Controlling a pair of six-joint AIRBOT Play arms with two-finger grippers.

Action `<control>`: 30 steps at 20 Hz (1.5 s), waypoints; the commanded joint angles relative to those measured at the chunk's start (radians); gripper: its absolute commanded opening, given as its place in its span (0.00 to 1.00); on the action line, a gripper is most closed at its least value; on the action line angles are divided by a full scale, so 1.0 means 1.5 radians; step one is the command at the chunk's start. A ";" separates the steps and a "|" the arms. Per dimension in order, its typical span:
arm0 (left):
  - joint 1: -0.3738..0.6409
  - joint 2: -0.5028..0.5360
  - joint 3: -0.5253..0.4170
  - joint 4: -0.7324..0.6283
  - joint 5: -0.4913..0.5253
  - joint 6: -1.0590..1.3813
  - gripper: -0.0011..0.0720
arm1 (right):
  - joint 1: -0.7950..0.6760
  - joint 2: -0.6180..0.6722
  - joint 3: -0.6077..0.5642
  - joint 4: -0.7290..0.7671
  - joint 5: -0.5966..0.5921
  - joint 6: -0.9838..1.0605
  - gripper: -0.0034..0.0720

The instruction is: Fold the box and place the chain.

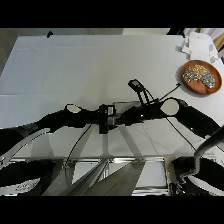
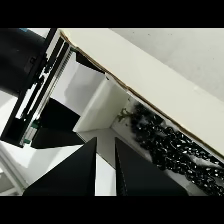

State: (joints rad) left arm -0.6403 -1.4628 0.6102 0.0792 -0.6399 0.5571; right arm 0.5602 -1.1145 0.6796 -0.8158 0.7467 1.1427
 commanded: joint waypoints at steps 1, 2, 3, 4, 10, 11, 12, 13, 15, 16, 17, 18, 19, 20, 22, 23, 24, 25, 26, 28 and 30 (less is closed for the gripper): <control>0.001 0.000 0.001 0.000 0.000 0.000 0.20 | 0.001 -0.002 0.000 0.001 0.001 0.000 0.22; 0.001 0.000 0.001 0.000 0.000 0.000 0.20 | 0.001 -0.001 0.000 0.001 0.001 0.000 0.28; 0.001 0.000 0.001 0.000 0.000 0.000 0.20 | 0.001 0.003 0.000 0.001 0.006 0.001 0.33; 0.001 0.000 0.001 0.000 0.000 0.000 0.20 | 0.001 0.012 0.000 0.000 0.015 0.000 0.33; 0.001 0.000 0.001 0.000 0.000 0.000 0.20 | -0.001 0.146 0.000 -0.110 0.083 0.006 0.33; 0.001 0.000 0.001 0.000 0.000 0.000 0.20 | -0.001 0.171 0.000 -0.140 0.093 0.018 0.33; 0.001 0.000 0.001 0.000 0.000 0.000 0.20 | -0.003 0.193 0.000 -0.169 0.100 0.037 0.33; 0.001 0.000 0.001 0.000 0.000 0.000 0.20 | -0.013 0.211 0.000 -0.194 0.108 0.055 0.33; 0.001 0.000 0.001 0.000 0.000 0.000 0.20 | -0.052 0.228 0.000 -0.218 0.120 0.064 0.33; 0.001 0.000 0.001 0.000 0.000 0.000 0.20 | -0.081 0.227 0.000 -0.222 0.124 0.064 0.33; 0.001 0.000 0.001 0.000 0.000 0.000 0.20 | -0.108 0.227 0.000 -0.224 0.125 0.064 0.33; 0.001 0.000 0.001 0.000 0.000 0.000 0.20 | -0.139 0.227 0.000 -0.227 0.125 0.063 0.33; 0.001 0.000 0.001 0.000 0.000 0.000 0.20 | -0.166 0.226 0.000 -0.227 0.125 0.063 0.33; 0.001 0.000 0.001 0.000 0.000 0.000 0.20 | -0.193 0.223 0.000 -0.227 0.124 0.063 0.33; 0.001 0.000 0.001 0.000 0.000 0.000 0.20 | -0.239 0.209 0.000 -0.227 0.115 0.063 0.33; 0.001 0.000 0.001 0.000 0.000 0.000 0.20 | -0.254 0.196 0.000 -0.227 0.104 0.063 0.33; 0.001 0.000 0.001 0.000 0.000 0.000 0.20 | -0.261 0.180 0.000 -0.227 0.091 0.063 0.34; 0.001 0.000 0.001 0.000 0.000 0.000 0.20 | -0.262 0.159 0.000 -0.227 0.074 0.063 0.38; 0.001 0.000 0.001 0.000 0.000 0.000 0.20 | -0.262 0.136 0.000 -0.225 0.057 0.063 0.50; 0.001 0.000 0.001 0.000 0.000 0.000 0.20 | -0.262 0.083 0.000 -0.225 0.021 0.062 0.59; 0.001 0.000 0.001 0.000 0.000 0.000 0.20 | -0.262 0.030 0.000 -0.226 -0.006 0.058 0.58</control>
State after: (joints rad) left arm -0.6403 -1.4628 0.6102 0.0788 -0.6399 0.5571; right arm 0.1776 -0.9756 0.6796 -1.1519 0.8082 1.2354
